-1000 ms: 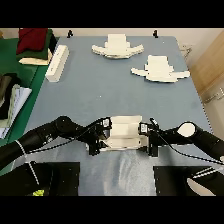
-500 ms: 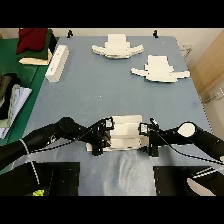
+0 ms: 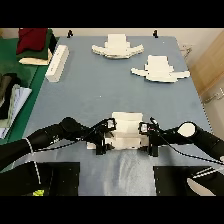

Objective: Fold the box.

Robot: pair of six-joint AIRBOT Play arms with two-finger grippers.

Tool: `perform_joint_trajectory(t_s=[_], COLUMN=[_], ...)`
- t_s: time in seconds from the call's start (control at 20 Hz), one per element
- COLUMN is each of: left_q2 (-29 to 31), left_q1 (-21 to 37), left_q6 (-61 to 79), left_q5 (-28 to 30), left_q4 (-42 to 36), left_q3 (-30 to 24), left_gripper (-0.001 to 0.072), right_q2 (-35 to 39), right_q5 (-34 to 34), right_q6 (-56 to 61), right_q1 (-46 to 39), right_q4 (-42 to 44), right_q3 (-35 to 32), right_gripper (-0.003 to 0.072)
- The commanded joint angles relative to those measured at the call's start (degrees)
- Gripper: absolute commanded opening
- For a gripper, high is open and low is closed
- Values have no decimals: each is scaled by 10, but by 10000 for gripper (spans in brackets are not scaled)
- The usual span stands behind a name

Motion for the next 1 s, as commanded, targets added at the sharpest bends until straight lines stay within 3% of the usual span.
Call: perform_joint_trajectory(t_s=[0.0,0.3,0.35,0.4,0.45,0.6,0.7,0.8,0.9,0.95], left_q2=[-6,-7,-7,-3,5,60,121,198,269,293], left_q1=[-1,-1,0,0,0,0,1,1,23,47], left_q6=[24,22,18,5,-25,-210,-361,-518,-779,-951], left_q5=[0,1,0,0,0,-4,-30,-57,-91,-135], left_q4=[-12,-11,-6,12,53,239,377,461,560,621], left_q3=[0,0,0,1,4,10,13,14,14,14], left_gripper=[669,657,507,199,38,16,16,16,16,15], right_q2=[0,0,0,0,0,0,0,0,0,0], right_q5=[0,0,0,0,0,0,0,0,0,0], right_q6=[0,0,0,0,0,0,0,0,0,0], right_q1=[0,0,0,0,0,0,0,0,0,0], right_q4=[-1,-1,-1,-1,-1,-1,-1,-1,-1,-1], right_q3=[0,0,0,0,0,0,0,0,0,0], right_gripper=[603,603,603,604,603,603,603,603,603,603])
